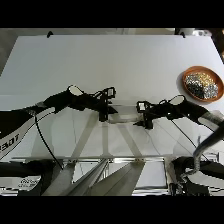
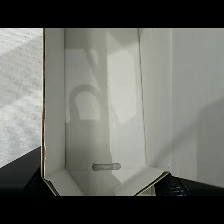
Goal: Fold the box and place the chain.
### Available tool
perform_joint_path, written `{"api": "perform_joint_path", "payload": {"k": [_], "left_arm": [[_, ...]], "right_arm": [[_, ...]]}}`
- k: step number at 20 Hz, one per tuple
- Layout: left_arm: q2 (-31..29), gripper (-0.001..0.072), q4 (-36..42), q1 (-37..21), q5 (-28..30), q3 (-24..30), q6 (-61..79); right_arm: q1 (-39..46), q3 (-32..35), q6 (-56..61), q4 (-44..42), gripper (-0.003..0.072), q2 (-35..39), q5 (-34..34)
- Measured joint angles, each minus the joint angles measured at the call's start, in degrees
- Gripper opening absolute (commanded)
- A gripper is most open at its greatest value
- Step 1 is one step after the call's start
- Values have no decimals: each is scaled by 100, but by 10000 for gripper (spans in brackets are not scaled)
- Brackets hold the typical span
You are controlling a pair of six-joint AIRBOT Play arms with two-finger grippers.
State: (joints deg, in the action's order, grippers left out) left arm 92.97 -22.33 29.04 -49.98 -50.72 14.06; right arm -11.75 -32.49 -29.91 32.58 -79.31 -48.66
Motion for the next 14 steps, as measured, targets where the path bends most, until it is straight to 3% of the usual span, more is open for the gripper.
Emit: {"api": "perform_joint_path", "payload": {"k": [6, 7, 8, 9, 13, 14], "left_arm": [[0, 14, -2, 0, 2, 0, -26], [0, 90, -15, 0, 9, 0, -94], [20, 278, -175, 11, 179, 13, -175], [26, 388, -227, -9, 96, 20, -249], [-116, 520, -68, -13, 92, 0, -361], [-164, 521, -94, -28, 94, 2, -378]], "right_arm": [[0, 0, -2, 0, 324, 0, 2], [0, 0, -2, 0, 324, -2, 2], [-2, 0, -4, -11, 324, -4, 44], [-2, 0, -9, -7, 324, -4, 48], [-2, 0, -7, -4, 324, -4, 35], [-2, 0, -4, -4, 324, -4, 33]]}}
